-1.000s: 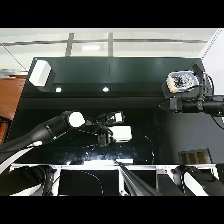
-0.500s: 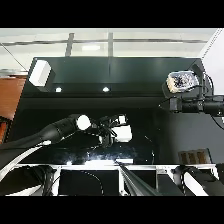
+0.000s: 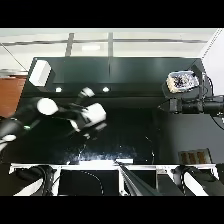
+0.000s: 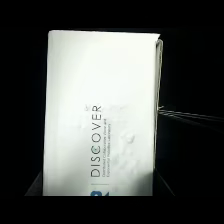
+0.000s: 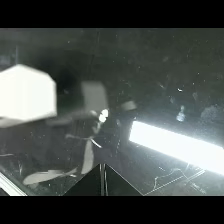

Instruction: Fold the box and place the chain.

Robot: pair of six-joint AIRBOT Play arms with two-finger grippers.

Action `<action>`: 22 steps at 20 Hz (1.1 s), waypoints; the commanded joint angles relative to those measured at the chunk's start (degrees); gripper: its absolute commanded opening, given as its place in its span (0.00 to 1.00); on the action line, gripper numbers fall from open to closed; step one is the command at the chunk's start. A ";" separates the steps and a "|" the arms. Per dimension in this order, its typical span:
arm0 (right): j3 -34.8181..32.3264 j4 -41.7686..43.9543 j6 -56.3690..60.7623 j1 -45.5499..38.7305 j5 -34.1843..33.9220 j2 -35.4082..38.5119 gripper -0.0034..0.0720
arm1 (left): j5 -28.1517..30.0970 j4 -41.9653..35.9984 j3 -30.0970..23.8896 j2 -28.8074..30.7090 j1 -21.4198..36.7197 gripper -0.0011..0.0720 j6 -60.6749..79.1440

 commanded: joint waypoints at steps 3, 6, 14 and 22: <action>0.04 0.04 0.00 0.00 -0.42 0.04 0.10 | -2.56 5.51 -0.11 4.48 34.23 0.56 -11.43; 0.04 0.04 0.00 0.00 -0.66 0.04 0.10 | 5.79 1.38 0.35 0.74 43.41 0.57 -10.82; 0.04 0.11 0.83 0.00 -0.66 0.04 0.10 | 14.95 4.17 12.94 -15.43 44.87 0.63 -8.96; 0.02 0.09 2.19 0.00 -3.26 0.04 0.10 | 14.80 1.95 19.19 -24.24 43.58 0.63 -5.55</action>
